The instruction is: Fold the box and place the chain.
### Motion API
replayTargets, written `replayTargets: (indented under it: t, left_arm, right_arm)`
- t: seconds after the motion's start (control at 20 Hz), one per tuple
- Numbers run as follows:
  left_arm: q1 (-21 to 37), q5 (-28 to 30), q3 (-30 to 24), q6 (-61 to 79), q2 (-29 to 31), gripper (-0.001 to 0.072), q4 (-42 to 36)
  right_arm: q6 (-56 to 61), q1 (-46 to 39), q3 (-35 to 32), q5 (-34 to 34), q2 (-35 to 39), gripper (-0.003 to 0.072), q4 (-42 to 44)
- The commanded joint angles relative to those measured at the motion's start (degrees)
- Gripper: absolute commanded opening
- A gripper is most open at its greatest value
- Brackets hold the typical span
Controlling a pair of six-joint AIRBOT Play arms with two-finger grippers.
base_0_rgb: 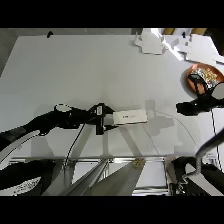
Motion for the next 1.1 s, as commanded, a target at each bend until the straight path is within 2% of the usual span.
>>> replayTargets:
  t: [0.0,0.15,0.3,0.45,0.55,0.7,0.75,0.8,0.9,1.05]
  left_arm:
    - [2.16,2.91,0.00,-8.61,7.06,0.0034,-0.26]
    - [7.85,13.27,0.00,-29.57,17.22,0.0029,4.90]
    - [16.70,22.77,0.00,-45.16,28.26,0.0028,16.46]
    - [27.08,27.15,0.00,-57.96,36.04,0.0028,29.49]
    - [35.19,24.98,-0.02,-70.07,37.83,0.0030,41.09]
    - [46.45,16.09,-0.07,-89.57,35.85,0.0037,59.14]
    - [48.83,13.49,-0.22,-94.49,34.62,0.0066,64.87]
    - [50.18,11.56,-0.42,-100.10,33.07,0.0128,71.54]
    - [50.60,9.88,-0.98,-107.10,29.79,0.0221,79.45]
    - [50.58,6.21,-1.14,-109.18,24.55,0.0232,81.81]
  right_arm:
    - [0.00,-0.04,-0.04,0.00,0.04,0.0041,0.00]
    - [0.00,-0.04,-0.04,0.00,0.04,0.0041,0.00]
    - [0.00,-0.04,-0.04,0.00,0.04,0.0041,0.00]
    - [0.00,-0.04,-0.04,0.00,0.04,0.0041,0.00]
    - [0.00,-0.04,-0.04,0.00,0.04,0.0041,0.00]
    - [0.00,-0.04,-0.04,0.02,0.04,0.0041,0.00]
    - [0.00,-0.04,-0.04,0.00,0.04,0.0041,0.00]
    - [0.00,-0.04,-0.04,0.04,0.04,0.0041,0.00]
    - [0.00,-0.04,-0.04,0.15,0.04,0.0041,0.00]
    - [0.00,-0.04,-0.04,0.15,0.04,0.0041,-0.02]
